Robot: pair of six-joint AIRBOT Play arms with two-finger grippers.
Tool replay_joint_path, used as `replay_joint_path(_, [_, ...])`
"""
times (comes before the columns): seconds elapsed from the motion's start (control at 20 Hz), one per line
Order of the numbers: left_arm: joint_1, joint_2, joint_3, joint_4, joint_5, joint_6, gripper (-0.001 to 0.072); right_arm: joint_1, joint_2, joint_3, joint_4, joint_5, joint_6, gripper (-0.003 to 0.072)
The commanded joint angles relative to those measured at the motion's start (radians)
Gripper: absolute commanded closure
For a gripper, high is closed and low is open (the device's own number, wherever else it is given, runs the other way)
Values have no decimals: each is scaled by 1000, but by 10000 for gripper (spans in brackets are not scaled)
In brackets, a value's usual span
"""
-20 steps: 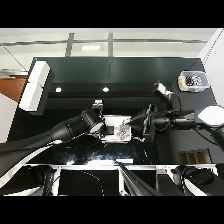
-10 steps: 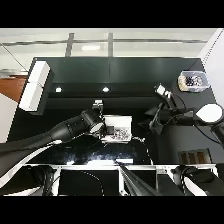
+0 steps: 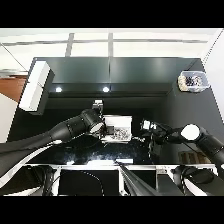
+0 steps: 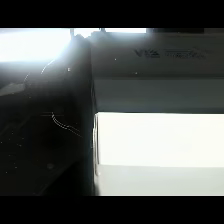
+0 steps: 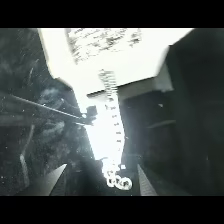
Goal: Fold the box and place the chain.
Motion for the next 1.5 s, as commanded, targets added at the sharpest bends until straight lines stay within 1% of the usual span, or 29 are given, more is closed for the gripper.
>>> replay_joint_path(0.0, [0,0,0,0,1,0,676,63,-1,-25,-7,-100,-48,193])
replay_joint_path(0.05, [0,0,0,0,1,0,676,71,-1,-26,-14,-129,-48,206])
replay_joint_path(0.2, [0,0,0,0,1,0,676,71,-3,-26,-29,-181,-48,211])
replay_joint_path(0.5, [0,0,0,0,1,0,676,71,-53,-26,-32,-179,-48,211])
replay_joint_path(0.8, [0,0,0,0,1,0,676,71,-58,-26,-31,-179,-48,211])
replay_joint_path(1.05, [0,0,0,0,1,0,676,71,-95,-26,-31,-179,-48,219])
replay_joint_path(1.1, [0,0,0,0,1,0,676,71,-95,-26,-31,-173,-48,488])
replay_joint_path(1.15, [0,0,0,0,1,0,676,71,-95,-26,-31,-164,-48,603])
replay_joint_path(1.25, [0,0,0,0,1,0,676,71,-95,-25,-31,-148,-47,605])
replay_joint_path(1.3, [0,0,0,0,1,0,676,71,-94,-24,-31,-138,-47,626])
replay_joint_path(1.45, [0,0,0,0,1,0,676,70,-80,7,-32,-107,34,626])
